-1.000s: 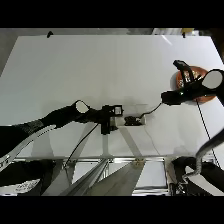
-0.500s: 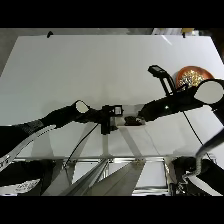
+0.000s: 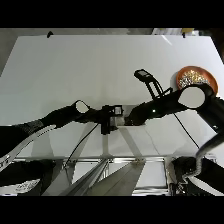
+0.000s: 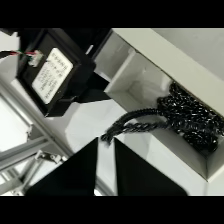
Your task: Fold the box and place the chain.
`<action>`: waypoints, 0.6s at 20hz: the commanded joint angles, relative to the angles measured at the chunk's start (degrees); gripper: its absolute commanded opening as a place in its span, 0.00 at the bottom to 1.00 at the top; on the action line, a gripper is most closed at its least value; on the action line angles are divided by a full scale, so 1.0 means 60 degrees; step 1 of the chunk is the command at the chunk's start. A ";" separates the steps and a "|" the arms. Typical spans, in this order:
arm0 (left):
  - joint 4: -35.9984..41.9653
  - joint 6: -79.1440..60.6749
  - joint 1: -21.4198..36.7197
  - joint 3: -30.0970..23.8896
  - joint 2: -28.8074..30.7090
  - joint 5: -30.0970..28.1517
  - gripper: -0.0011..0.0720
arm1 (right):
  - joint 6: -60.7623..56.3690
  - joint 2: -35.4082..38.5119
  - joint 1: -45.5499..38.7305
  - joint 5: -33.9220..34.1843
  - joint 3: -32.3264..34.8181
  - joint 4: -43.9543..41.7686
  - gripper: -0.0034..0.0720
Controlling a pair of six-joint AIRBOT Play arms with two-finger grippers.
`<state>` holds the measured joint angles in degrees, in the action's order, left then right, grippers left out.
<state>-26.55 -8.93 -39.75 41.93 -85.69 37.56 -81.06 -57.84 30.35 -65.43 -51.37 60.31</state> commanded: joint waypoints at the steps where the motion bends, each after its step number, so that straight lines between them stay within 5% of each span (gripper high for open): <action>1: -0.0004 -0.0004 0.0004 -0.0004 0.0007 -0.0004 0.39 | -0.0018 -0.0426 0.0036 0.0025 -0.0015 0.0659 0.37; 7: -0.0004 -0.0004 0.0004 -0.0004 0.0007 -0.0004 0.39 | 0.0091 -0.0419 -0.1683 -0.1253 -0.0929 0.0860 0.36; 11: -0.0004 -0.0004 0.0004 -0.0004 0.0007 -0.0004 0.39 | 0.0087 -0.0561 -0.3286 -0.0674 -0.1020 0.2073 0.23; 12: -0.0004 -0.0004 0.0004 -0.0004 0.0007 -0.0004 0.39 | 0.0084 -0.0699 -0.3639 -0.0517 -0.1016 0.2528 0.09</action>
<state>-26.55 -8.93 -39.75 41.93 -85.69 37.56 -80.58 -60.97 14.44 -70.15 -56.90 69.21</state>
